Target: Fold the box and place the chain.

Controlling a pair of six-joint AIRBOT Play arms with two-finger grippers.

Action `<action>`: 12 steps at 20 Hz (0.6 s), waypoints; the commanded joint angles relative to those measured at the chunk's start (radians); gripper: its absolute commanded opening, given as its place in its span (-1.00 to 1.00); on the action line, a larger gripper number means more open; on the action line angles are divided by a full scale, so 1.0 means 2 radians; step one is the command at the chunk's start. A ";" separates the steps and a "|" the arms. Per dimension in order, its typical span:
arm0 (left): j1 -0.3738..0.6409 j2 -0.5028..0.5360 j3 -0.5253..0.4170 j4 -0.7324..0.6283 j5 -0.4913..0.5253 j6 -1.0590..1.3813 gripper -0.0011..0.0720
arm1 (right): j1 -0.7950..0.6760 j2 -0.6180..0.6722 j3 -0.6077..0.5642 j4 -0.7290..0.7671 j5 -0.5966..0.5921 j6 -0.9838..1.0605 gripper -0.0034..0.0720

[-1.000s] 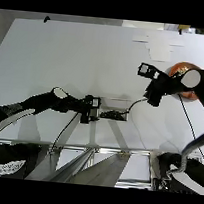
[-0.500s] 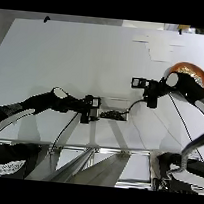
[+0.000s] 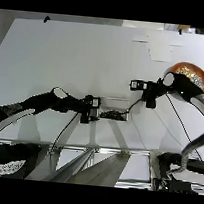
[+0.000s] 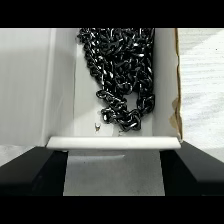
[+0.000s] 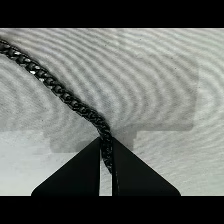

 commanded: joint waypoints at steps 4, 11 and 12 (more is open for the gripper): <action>0.000 0.000 0.000 0.000 0.000 0.000 -0.60 | 0.001 0.045 -0.001 -0.003 0.070 0.087 -0.86; 0.000 0.000 0.000 0.000 0.000 0.000 -0.60 | 0.094 0.216 -0.004 0.038 0.098 0.211 -0.86; 0.000 0.000 0.000 0.000 0.000 0.000 -0.60 | 0.113 0.236 -0.004 0.053 0.103 0.213 -0.86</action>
